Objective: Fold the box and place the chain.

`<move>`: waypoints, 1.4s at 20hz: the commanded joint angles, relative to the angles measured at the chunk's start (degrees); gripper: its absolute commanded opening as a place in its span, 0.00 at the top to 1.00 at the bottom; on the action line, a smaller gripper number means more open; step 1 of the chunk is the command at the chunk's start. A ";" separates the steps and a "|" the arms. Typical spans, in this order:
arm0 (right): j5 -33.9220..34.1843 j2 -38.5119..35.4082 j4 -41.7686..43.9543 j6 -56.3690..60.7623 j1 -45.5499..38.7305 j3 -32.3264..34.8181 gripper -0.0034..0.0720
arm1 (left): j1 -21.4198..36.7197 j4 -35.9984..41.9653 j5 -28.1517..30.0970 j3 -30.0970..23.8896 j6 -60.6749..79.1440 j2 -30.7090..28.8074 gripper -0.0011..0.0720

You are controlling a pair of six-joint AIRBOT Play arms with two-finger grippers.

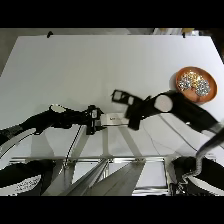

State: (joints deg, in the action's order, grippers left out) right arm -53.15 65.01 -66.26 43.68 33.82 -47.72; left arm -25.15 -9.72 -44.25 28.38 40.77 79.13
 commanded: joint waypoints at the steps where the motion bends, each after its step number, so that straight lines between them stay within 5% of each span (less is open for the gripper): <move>1: -9.22 -5.99 -17.51 21.05 -8.63 0.00 0.94 | 0.04 -0.17 -0.13 0.04 0.13 -0.04 0.80; 4: -18.40 -6.03 -24.96 26.77 -19.91 0.02 0.94 | 0.04 -0.17 -0.13 0.04 0.13 -0.04 0.80; 9: -29.77 -6.08 -24.63 28.94 -33.90 0.00 0.94 | 0.04 -0.17 -0.15 0.04 0.13 -0.04 0.80; 28: -30.62 -6.08 -24.57 28.94 -36.33 0.00 0.94 | 0.04 -0.17 -0.13 0.04 0.13 -0.04 0.80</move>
State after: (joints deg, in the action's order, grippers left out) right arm -83.68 58.98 -90.85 72.62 -2.46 -47.72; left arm -25.15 -9.89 -44.40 28.38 40.91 79.13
